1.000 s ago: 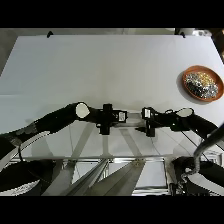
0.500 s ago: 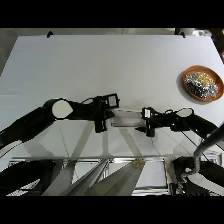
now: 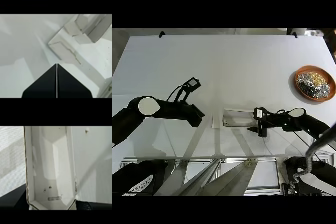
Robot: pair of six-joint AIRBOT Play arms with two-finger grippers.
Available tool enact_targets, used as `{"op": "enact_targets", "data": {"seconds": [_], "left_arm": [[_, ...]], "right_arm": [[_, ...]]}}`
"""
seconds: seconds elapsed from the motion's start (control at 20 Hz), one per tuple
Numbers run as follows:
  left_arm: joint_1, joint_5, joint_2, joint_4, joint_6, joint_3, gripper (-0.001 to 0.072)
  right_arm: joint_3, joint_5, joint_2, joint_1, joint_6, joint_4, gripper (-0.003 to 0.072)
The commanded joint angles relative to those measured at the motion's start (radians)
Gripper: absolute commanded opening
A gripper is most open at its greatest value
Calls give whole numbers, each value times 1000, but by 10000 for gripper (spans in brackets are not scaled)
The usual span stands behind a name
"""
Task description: Fold the box and place the chain.
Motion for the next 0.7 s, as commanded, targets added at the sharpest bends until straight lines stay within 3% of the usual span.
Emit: {"op": "enact_targets", "data": {"seconds": [0.0, 0.3, 0.65], "left_arm": [[53, -10, -44, -91, -54, -53, 7], [37, 34, -249, -246, -8, -53, 7], [12, 104, -347, -294, -7, -53, 7]], "right_arm": [[0, 0, 0, 0, 0, 0, 470], [0, 0, 0, 0, 0, 0, 470], [0, 0, 0, 0, 0, 0, 470]]}}
